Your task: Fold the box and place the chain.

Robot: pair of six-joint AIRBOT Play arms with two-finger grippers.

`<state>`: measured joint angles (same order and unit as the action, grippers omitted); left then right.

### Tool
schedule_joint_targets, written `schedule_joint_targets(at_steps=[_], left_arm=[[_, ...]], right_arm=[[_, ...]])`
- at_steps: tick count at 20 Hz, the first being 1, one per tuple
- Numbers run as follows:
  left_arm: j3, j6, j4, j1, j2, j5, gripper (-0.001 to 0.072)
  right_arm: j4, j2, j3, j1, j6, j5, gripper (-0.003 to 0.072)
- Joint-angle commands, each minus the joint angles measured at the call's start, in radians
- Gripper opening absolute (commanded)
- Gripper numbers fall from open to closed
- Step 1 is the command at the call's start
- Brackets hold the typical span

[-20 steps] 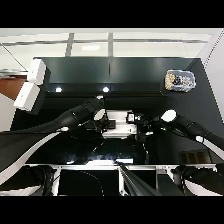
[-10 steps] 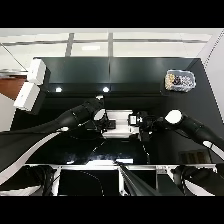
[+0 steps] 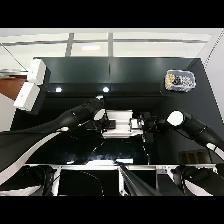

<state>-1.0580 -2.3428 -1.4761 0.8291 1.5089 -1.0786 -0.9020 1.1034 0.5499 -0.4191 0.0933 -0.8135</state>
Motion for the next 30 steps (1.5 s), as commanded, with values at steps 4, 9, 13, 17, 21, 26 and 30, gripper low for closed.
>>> schedule_joint_targets(at_steps=[4, 9, 13, 17, 21, 26, 30], left_arm=[[0.000, 0.000, 0.000, -0.001, 0.001, 0.000, 0.0033], [0.000, 0.000, 0.000, -0.001, 0.001, 0.000, 0.0032], [0.000, 0.000, 0.000, -0.001, 0.001, 0.000, 0.0032], [0.000, 0.000, 0.000, -0.001, 0.001, 0.000, 0.0032], [0.000, 0.000, 0.000, -0.001, 0.001, 0.000, 0.0032], [0.000, 0.000, 0.000, -0.001, 0.001, 0.000, 0.0032], [0.000, 0.000, 0.000, -0.001, 0.001, 0.000, 0.0032]], right_arm=[[0.083, 0.000, 0.001, -0.001, 0.004, 0.020, 0.0336], [0.128, 0.005, 0.001, -0.003, -0.021, -0.027, 0.0178], [0.184, 0.005, 0.000, -0.003, -0.056, -0.042, 0.0178], [0.237, 0.007, 0.000, -0.003, -0.056, -0.034, 0.0178], [0.282, 0.037, 0.000, -0.003, -0.056, -0.029, 0.0178], [0.281, 0.052, 0.000, -0.003, -0.056, -0.013, 0.0178], [0.281, 0.053, 0.000, -0.003, -0.056, -0.013, 0.0366]])
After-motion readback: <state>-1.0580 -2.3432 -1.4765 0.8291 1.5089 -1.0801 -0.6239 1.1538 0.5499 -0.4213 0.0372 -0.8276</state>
